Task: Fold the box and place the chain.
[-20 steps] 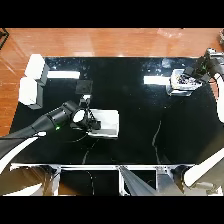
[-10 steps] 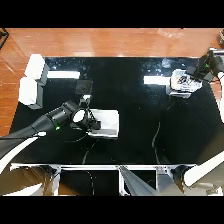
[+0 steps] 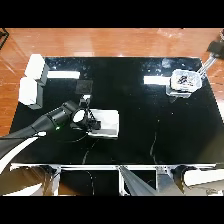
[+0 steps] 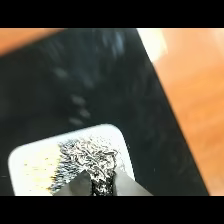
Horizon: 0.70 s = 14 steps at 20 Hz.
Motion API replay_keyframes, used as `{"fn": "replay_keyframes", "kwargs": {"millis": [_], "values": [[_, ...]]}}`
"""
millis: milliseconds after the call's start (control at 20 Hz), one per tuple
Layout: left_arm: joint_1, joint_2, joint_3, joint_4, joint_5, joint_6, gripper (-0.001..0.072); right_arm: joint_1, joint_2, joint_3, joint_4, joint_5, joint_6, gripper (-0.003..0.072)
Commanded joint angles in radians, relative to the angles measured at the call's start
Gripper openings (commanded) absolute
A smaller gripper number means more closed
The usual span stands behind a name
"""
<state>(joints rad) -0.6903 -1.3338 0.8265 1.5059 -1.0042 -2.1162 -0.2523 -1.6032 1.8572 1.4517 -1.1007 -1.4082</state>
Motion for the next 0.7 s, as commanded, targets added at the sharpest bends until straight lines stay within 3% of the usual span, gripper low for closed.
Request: {"fn": "replay_keyframes", "kwargs": {"millis": [0,350,650], "values": [[0.000,0.000,0.000,0.000,-0.002,0.000,0.0019,-0.021,0.125,0.037,0.167,-0.014,-0.123,0.0018],[0.000,0.000,0.000,0.000,-0.002,0.000,0.0018,-0.141,0.313,0.011,0.593,-0.056,-0.244,0.0018],[0.000,0.000,0.000,0.001,-0.001,0.000,0.0018,-0.061,0.464,-0.127,0.687,-0.071,-0.250,0.0018]]}}
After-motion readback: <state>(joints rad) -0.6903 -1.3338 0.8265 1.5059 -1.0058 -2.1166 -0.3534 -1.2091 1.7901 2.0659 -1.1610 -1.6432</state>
